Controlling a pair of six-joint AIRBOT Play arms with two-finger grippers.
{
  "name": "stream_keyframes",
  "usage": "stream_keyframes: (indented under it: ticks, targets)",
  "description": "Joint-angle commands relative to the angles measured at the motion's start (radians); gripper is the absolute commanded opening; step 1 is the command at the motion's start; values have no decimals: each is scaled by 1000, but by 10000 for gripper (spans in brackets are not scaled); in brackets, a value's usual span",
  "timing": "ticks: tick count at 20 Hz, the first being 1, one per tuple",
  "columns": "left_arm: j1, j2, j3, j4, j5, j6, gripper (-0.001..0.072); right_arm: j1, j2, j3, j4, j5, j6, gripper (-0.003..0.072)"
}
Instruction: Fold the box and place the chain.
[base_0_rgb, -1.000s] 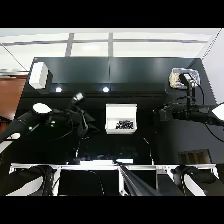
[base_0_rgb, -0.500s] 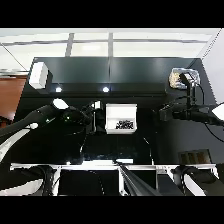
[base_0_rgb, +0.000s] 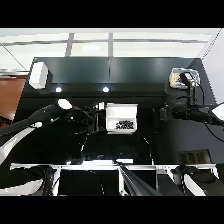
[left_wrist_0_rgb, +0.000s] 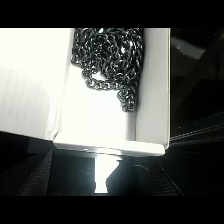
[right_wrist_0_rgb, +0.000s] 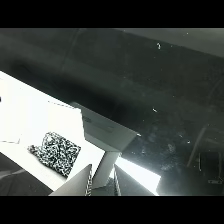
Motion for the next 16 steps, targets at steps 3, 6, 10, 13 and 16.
stream_keyframes:
  ticks: [3, 6, 10, 13, 16]
  targets:
    - [-11, -2, 17, 15, 10, 14, 713, 0, 0, 0, 1, 1, 0, 168]
    - [-25, -28, 40, 15, 10, 14, 712, 0, 0, 0, 3, 2, 0, 168]
    - [-29, -43, 57, 42, -4, -6, 613, 0, 0, 0, 3, 0, 0, 168]
    - [-30, -43, 58, 45, -3, -5, 473, 0, 0, 0, 3, -27, 0, 168]
    - [-30, -43, 58, 45, -2, -5, 394, 0, -30, 0, 1, -77, 109, 444]
